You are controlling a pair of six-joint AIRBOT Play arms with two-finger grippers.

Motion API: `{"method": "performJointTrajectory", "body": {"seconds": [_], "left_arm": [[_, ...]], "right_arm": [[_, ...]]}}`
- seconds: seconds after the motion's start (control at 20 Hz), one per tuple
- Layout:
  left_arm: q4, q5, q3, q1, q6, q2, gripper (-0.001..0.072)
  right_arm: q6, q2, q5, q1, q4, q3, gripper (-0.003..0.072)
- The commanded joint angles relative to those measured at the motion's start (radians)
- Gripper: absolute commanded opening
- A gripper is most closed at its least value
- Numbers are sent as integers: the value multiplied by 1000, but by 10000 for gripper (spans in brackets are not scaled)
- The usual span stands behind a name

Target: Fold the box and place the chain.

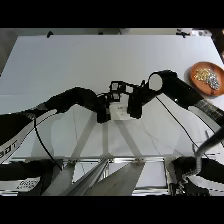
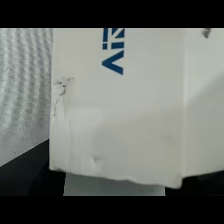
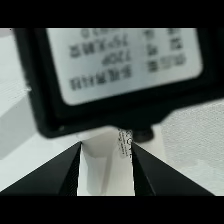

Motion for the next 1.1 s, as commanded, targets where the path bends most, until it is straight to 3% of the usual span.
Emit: {"method": "performJointTrajectory", "body": {"seconds": [0.0, 0.45, 0.7, 0.9, 1.05], "left_arm": [[0, 0, 0, 0, 0, -1, 348], [1, 0, 0, 0, 1, -1, 348], [1, 0, 0, 0, 1, -1, 348], [0, 0, 0, 0, 1, -1, 348], [0, 0, 0, 0, 0, -1, 348]], "right_arm": [[22, -3, -10, 2, -5, -15, 309], [24, 25, -74, 6, 20, -15, 269], [35, 28, -54, 13, 46, -15, 273], [35, 27, -58, 53, 48, -15, 346], [47, 27, -48, 56, 43, -16, 345]]}}
